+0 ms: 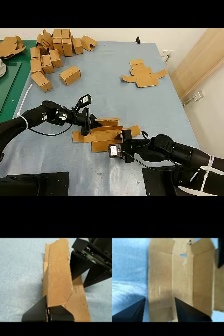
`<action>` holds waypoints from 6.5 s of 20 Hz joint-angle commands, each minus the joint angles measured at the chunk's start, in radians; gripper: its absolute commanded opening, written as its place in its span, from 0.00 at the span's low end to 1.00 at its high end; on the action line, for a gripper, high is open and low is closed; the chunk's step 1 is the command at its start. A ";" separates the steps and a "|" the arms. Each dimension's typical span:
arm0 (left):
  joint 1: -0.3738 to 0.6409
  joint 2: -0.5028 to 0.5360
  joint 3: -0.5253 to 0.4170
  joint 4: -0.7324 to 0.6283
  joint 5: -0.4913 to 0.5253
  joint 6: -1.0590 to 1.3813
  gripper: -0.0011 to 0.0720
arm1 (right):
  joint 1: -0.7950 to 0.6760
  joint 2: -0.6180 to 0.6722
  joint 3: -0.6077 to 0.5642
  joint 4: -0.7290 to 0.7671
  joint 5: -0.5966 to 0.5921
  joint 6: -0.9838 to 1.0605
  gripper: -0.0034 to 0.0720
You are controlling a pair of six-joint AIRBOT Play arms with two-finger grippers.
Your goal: Fold the box.
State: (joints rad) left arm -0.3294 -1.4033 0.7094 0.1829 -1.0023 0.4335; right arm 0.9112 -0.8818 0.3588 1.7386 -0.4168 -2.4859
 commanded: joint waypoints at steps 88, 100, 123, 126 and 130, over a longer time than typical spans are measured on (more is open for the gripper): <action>-0.001 0.001 0.000 0.000 0.000 0.000 0.03 | -0.410 -0.320 0.259 0.484 -0.275 -0.515 0.99; -0.001 0.001 0.000 0.000 0.000 0.000 0.03 | -0.410 -0.322 0.259 0.484 -0.280 -0.515 0.97; -0.001 0.001 0.000 0.000 0.000 0.000 0.03 | -0.410 -0.334 0.277 0.475 -0.325 -0.515 0.81; -0.001 0.001 0.000 0.000 0.000 0.000 0.03 | -0.410 -0.335 0.277 0.475 -0.325 -0.515 0.81; -0.001 0.001 0.000 0.000 0.000 0.000 0.03 | -0.410 -0.335 0.277 0.475 -0.325 -0.515 0.81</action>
State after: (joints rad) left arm -0.3302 -1.4033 0.7094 0.1825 -1.0023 0.4332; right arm 0.5011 -1.2163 0.6357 2.2135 -0.7395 -3.0013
